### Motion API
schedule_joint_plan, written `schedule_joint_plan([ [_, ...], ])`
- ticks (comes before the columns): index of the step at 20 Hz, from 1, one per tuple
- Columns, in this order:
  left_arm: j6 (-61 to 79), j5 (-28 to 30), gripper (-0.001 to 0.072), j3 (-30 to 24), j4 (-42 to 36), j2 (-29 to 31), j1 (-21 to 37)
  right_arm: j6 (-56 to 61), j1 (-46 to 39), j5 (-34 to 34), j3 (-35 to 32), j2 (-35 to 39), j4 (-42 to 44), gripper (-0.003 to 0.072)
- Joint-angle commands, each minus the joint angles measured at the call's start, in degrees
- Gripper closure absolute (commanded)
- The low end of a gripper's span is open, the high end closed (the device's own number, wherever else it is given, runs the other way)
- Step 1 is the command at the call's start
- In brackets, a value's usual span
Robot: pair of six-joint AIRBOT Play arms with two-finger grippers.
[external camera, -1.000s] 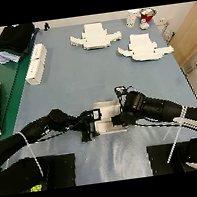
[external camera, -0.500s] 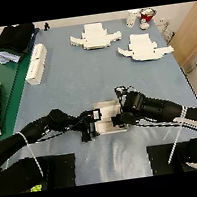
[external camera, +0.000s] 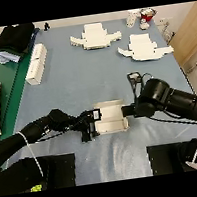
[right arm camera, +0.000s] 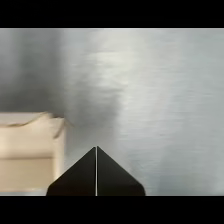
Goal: Fold the box.
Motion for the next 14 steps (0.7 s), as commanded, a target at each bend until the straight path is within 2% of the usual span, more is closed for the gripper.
schedule_joint_plan([
  [1,0.0,0.0,0.0241,0.0,0.0,0.0,0.0,-6.3,-10.4,-0.3,-1.7,0.6,-1.1,0.0681],
  [2,0.0,0.0,0.0241,0.0,0.0,0.0,0.0,-10.1,-14.8,3.3,-2.6,-0.5,2.8,0.0682],
  [4,0.0,0.0,0.0241,0.0,0.0,0.0,0.0,-22.5,-24.6,12.2,-3.8,-3.7,17.0,0.0683],
  [6,0.0,0.0,0.0241,0.0,0.0,0.0,0.0,-41.3,-34.0,17.2,-3.8,-8.2,38.8,0.0683],
  [7,0.0,0.0,0.0241,0.0,0.0,0.0,0.0,-50.8,-38.0,17.0,-3.7,-10.4,50.0,0.0683],
  [9,0.0,0.0,0.0242,0.0,0.0,0.0,0.0,-68.1,-44.0,11.4,-2.9,-15.1,70.2,0.0683],
  [10,0.0,0.0,0.0241,0.0,0.0,0.0,0.0,-74.0,-45.5,6.5,-2.2,-17.4,76.3,0.0684],
  [12,0.0,0.0,0.0241,0.0,0.0,0.0,0.0,-80.7,-45.5,-2.3,-0.4,-21.0,79.3,0.0683],
  [14,0.0,0.0,0.0241,0.0,0.0,0.0,0.0,-84.8,-44.1,-5.7,-0.4,-23.2,79.8,0.0683],
])
